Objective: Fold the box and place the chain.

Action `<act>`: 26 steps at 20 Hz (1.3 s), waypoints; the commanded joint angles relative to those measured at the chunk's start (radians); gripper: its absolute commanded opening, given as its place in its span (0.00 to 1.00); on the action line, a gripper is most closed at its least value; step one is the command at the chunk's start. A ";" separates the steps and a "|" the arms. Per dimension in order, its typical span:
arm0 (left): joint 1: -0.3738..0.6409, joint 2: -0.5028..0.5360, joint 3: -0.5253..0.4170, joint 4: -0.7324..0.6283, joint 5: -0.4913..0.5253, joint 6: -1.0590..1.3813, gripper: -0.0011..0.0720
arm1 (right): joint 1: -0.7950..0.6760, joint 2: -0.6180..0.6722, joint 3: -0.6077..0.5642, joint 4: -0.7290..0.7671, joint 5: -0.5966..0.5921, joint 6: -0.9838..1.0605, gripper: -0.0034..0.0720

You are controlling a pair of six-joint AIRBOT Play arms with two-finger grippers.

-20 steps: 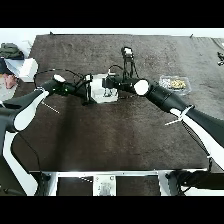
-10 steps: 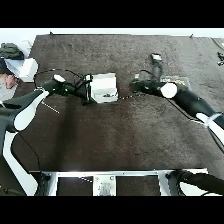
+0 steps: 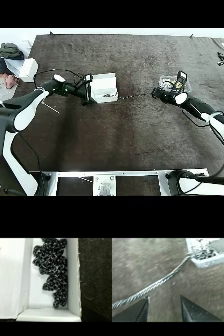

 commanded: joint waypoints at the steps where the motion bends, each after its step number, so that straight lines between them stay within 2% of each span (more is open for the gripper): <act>1: 0.000 0.000 0.000 0.000 0.000 0.000 0.65 | -0.013 -0.115 0.074 0.049 -0.036 0.012 0.63; 2: 0.000 0.000 0.000 0.000 0.000 0.000 0.65 | -0.013 -0.141 0.100 0.051 -0.037 0.012 0.63; 4: 0.000 0.000 0.000 0.000 0.001 0.001 0.65 | -0.013 -0.195 0.158 0.063 -0.035 0.012 0.46; 6: 0.000 0.000 0.000 0.000 0.000 0.000 0.65 | -0.010 -0.219 0.199 0.088 -0.028 0.012 0.14; 7: 0.000 0.000 0.000 0.000 0.000 0.000 0.65 | -0.005 -0.216 0.208 0.089 -0.020 0.012 0.06; 10: 0.000 0.000 0.000 0.000 0.000 0.000 0.65 | 0.045 -0.112 0.210 0.116 0.080 0.007 0.04; 13: 0.000 0.000 0.000 0.000 0.000 0.000 0.65 | 0.179 0.063 0.210 0.115 0.087 -0.083 0.04; 16: 0.000 0.000 0.000 0.000 0.000 0.000 0.65 | 0.311 0.180 0.210 0.110 0.055 -0.122 0.04; 21: 0.000 0.000 0.000 0.000 0.001 0.000 0.65 | 0.467 0.221 0.211 0.157 -0.015 -0.121 0.04; 24: 0.000 0.000 0.000 0.000 0.000 0.000 0.65 | 0.567 0.220 0.212 0.164 -0.158 -0.120 0.03; 26: 0.000 0.000 0.000 0.000 0.000 0.000 0.65 | 0.594 0.217 0.237 0.164 -0.174 -0.120 0.03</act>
